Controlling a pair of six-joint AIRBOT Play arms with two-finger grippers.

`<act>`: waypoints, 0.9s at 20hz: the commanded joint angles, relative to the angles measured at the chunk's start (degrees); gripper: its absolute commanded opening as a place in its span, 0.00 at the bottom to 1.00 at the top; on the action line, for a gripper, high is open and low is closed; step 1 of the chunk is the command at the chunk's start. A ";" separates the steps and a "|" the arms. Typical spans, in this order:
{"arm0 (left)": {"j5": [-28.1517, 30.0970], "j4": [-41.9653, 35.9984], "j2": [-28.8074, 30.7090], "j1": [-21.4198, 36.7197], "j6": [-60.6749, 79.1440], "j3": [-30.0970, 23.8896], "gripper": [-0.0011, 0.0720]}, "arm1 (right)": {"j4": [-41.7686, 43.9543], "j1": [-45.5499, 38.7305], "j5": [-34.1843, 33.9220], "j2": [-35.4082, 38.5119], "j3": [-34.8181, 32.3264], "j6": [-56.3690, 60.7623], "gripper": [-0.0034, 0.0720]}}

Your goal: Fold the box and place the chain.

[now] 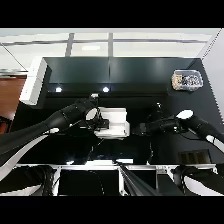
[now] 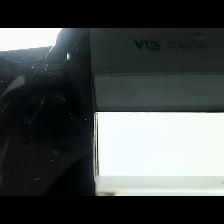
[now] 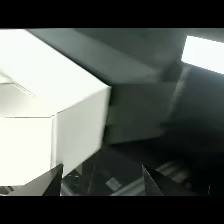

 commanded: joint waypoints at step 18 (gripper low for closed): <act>-0.09 0.00 -0.04 0.04 0.00 -0.02 0.06 | -14.21 14.64 -7.10 -0.11 12.04 26.23 0.75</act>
